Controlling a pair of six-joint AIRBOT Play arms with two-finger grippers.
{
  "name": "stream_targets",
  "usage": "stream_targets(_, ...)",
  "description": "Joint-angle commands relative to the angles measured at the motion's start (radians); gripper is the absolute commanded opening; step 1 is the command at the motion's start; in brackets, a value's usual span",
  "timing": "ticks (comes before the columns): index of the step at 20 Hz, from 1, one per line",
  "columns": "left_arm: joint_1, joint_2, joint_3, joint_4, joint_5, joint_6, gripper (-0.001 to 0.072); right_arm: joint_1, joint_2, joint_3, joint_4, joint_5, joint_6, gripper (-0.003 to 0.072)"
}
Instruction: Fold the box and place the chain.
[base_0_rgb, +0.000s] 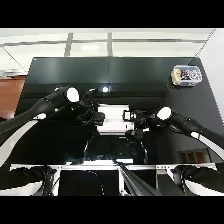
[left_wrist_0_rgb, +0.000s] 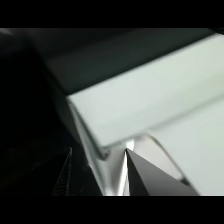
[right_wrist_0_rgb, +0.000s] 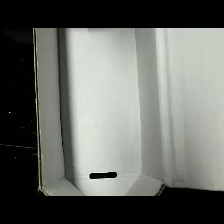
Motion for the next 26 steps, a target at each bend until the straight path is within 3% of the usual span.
stream_targets(1,-0.052,0.000,0.008,0.182,0.030,-0.234,0.0404,0.000,-0.001,0.000,0.001,0.000,0.001,0.0321)
stream_targets(8,-0.165,-0.005,0.009,0.255,0.084,-0.407,0.0405,0.000,-0.001,0.000,0.001,0.000,0.001,0.0321)
stream_targets(19,-0.211,-0.019,0.034,0.285,0.069,-0.546,0.0394,0.000,-0.001,0.000,0.001,0.000,0.000,0.0321)
stream_targets(21,-0.213,-0.019,0.041,0.305,0.063,-0.550,0.0332,0.000,-0.001,0.000,0.001,0.000,0.000,0.0321)
stream_targets(26,-0.215,-0.038,0.041,0.319,0.013,-0.575,0.0313,0.000,-0.001,0.000,0.001,0.000,0.000,0.0321)
